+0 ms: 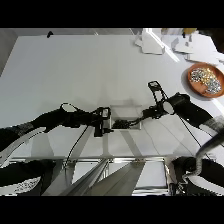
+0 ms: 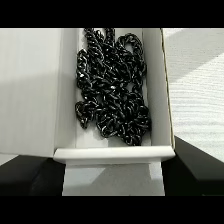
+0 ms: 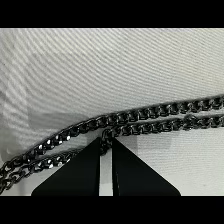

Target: Fold the box and place the chain.

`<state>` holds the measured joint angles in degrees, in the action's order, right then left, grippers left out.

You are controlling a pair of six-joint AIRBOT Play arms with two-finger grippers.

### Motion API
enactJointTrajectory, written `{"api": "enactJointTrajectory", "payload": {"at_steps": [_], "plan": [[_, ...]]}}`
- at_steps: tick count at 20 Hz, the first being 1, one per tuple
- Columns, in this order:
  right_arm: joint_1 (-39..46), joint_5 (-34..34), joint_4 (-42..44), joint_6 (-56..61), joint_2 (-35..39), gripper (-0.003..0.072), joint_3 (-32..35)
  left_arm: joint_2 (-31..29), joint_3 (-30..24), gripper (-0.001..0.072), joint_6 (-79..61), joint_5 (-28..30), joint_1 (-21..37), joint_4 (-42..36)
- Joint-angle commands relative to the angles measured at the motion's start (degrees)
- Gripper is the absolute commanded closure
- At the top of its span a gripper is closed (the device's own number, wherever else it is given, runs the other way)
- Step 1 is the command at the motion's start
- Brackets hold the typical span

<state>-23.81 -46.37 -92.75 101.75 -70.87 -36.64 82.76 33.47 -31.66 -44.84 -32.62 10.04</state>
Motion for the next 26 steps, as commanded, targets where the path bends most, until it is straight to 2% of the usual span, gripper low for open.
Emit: {"api": "enactJointTrajectory", "payload": {"at_steps": [1,8,10,13,17,20,23,26], "plan": [[-0.04,-2.73,-0.11,-1.77,2.27,0.0669,-0.02,-0.04,-0.02,0.0501,-0.02,0.02,0.02,0.02],[-0.07,-9.09,2.08,-5.97,20.70,0.0669,-0.02,-0.04,-0.02,0.0501,-0.02,0.02,0.02,0.02],[-0.07,-10.10,8.81,-10.23,26.56,0.0669,-0.02,-0.04,-0.02,0.0501,-0.02,0.02,0.02,0.02],[-0.04,-9.73,24.22,-16.46,32.50,0.0668,-0.02,-0.04,-0.02,0.0501,-0.02,0.02,0.02,0.02],[-0.07,-8.96,41.64,-26.27,33.59,0.0668,0.00,-0.04,-0.02,0.0501,-0.02,0.02,0.02,0.02],[-0.07,-6.03,49.37,-32.02,33.59,0.0668,0.00,-0.04,-0.02,0.0501,-0.02,0.02,0.02,0.02],[-1.40,-4.76,48.48,-32.24,32.87,0.0668,0.04,-0.04,-0.02,0.0501,-0.02,0.02,0.02,0.02],[-5.44,-4.13,42.64,-31.91,28.85,0.0668,0.20,-0.04,-0.02,0.0501,-0.02,0.02,0.02,0.02]]}}
